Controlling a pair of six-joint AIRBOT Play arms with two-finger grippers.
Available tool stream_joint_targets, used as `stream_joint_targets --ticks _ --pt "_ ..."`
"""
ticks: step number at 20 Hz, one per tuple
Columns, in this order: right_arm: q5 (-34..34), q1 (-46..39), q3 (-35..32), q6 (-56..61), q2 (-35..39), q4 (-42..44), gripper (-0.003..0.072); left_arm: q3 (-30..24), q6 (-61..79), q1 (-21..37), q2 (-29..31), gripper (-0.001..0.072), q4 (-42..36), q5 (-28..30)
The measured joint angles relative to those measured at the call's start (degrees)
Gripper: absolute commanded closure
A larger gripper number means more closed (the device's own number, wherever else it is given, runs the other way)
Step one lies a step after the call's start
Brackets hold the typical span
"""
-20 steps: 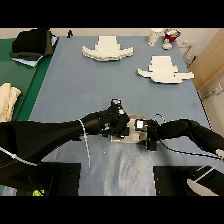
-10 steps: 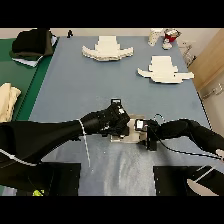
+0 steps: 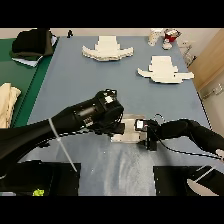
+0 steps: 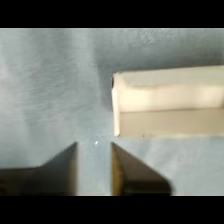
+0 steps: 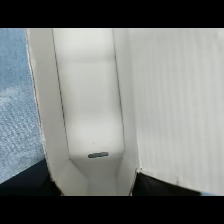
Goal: Fold the box.
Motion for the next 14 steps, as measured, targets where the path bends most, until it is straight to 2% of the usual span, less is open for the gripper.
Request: stream_joint_targets --ticks 5,11,14 --pt "0.0 0.0 0.0 0.0 0.0 0.0 0.0178 0.1 8.4 0.0 4.7 0.0697 -0.1 -3.4" --pt "0.0 0.0 0.0 0.0 0.0 0.0 0.0178 -2.2 23.6 0.0 6.3 0.0698 -4.2 2.7" --pt "0.0 0.0 0.0 0.0 0.0 0.0 0.0178 -5.7 32.3 1.7 9.2 0.0698 -8.8 4.0"
